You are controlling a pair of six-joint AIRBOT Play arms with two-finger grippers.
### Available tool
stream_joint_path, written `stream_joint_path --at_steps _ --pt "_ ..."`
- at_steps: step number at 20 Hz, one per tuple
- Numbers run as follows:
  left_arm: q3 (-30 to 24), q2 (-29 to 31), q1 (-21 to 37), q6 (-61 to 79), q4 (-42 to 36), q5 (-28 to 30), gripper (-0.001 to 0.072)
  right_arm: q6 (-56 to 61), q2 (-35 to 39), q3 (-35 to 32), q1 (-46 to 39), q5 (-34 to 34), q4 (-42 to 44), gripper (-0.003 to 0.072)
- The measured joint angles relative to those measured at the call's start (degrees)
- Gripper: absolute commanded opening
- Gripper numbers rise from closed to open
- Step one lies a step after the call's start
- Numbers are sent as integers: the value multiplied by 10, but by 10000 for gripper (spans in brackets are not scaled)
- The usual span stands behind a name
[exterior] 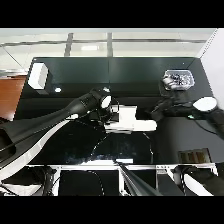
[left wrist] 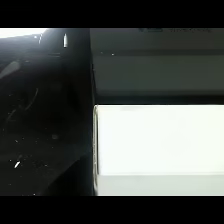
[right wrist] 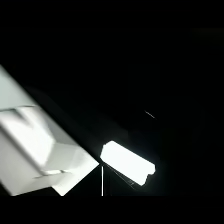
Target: Fold the box and place the chain.
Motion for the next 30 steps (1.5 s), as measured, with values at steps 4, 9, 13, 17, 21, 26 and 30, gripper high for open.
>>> stream_joint_path --at_steps 4,9,13,17,21,26,30 --pt "0 0 0 0 0 2 29 167 -4 -47 -129 17 -38 14" --pt "0 0 0 0 2 1 29 178 -78 -103 -148 65 26 14" --pt "0 0 0 0 2 1 29 121 -127 -109 -94 73 106 17" --pt "0 0 0 0 2 1 29 79 -141 -71 -62 106 155 548" --pt "0 0 0 0 2 0 29 66 -144 -29 -42 151 170 543" --pt "0 0 0 0 2 1 29 85 -145 -3 18 147 174 540" --pt "0 0 0 0 2 1 29 119 -146 4 72 114 161 415"
